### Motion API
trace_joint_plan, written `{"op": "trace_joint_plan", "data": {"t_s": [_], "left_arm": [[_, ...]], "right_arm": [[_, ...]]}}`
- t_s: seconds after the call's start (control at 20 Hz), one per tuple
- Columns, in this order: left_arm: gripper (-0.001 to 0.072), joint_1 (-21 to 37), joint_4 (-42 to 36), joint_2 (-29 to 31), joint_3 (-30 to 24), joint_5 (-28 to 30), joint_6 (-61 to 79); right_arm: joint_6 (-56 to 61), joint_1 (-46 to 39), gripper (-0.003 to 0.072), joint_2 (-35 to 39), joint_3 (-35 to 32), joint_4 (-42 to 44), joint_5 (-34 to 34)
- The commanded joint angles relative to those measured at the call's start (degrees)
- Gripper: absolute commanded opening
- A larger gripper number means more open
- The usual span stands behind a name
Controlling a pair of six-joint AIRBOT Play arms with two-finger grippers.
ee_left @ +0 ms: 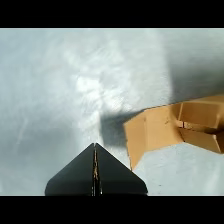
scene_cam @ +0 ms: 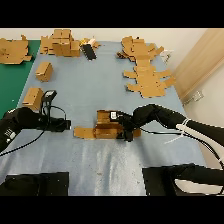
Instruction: Fold the box.
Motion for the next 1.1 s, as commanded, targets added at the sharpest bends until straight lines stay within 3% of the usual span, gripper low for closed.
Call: {"op": "trace_joint_plan", "data": {"t_s": [0.0,0.4,0.8,1.05], "left_arm": [[0.0011,1.29,-7.56,-2.19,-2.56,-1.70,-10.58],[0.0011,-7.63,-10.54,-7.72,-2.80,5.31,-17.70],[0.0011,-8.57,-20.37,-7.72,-6.14,11.65,-8.63],[0.0011,-8.57,-30.01,-7.65,-6.23,11.61,0.66]], "right_arm": [[0.00,0.04,0.0499,-0.04,0.00,0.13,0.00],[-0.02,0.07,0.0499,-0.04,0.00,1.36,0.00],[0.00,0.07,0.0499,-0.04,0.00,1.55,-0.02],[0.00,0.07,0.0499,-0.04,0.00,1.64,0.00]]}}
